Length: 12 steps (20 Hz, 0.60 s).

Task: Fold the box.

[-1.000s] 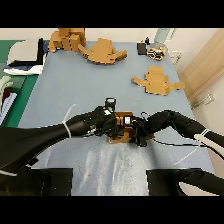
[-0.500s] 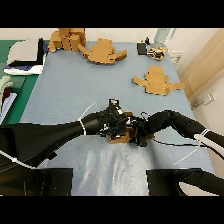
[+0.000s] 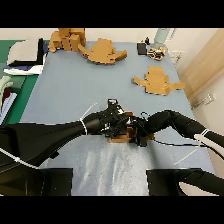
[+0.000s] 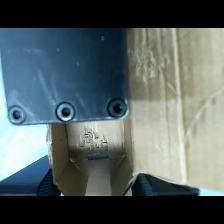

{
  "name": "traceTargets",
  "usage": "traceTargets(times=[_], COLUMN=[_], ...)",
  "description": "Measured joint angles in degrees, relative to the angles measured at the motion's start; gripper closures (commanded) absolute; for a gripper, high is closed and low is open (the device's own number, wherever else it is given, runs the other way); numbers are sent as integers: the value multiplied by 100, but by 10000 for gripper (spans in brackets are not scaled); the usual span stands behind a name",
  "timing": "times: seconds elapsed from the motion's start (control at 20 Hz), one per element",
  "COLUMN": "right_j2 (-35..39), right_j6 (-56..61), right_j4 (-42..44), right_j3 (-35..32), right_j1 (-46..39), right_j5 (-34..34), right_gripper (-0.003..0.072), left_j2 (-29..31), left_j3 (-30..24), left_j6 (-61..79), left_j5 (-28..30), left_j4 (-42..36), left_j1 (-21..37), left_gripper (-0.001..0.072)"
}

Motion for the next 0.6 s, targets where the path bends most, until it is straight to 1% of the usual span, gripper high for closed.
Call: traceTargets(times=[0.2, 0.25, 0.3, 0.35, 0.6], right_j2=[0, 0, 0, 0, 0], right_j6=[0, 0, -4, -7, -4], right_j4=[0, 0, 0, 0, -2], right_j3=[-2, 0, 0, 0, 0], right_j1=[0, 0, 0, 0, 0], right_j5=[0, 0, 0, -2, -2], right_gripper=[175, 175, 175, 175, 174], left_j2=[-7, -7, -11, -20, -13], left_j3=[0, 0, 0, -4, 57], left_j6=[-2, -2, 4, 13, 0], left_j5=[15, 17, 33, 94, -94], left_j4=[-48, -63, -94, -203, -188], left_j1=[-20, -20, -22, -33, -20], left_gripper=[692, 612, 359, 230, 225])
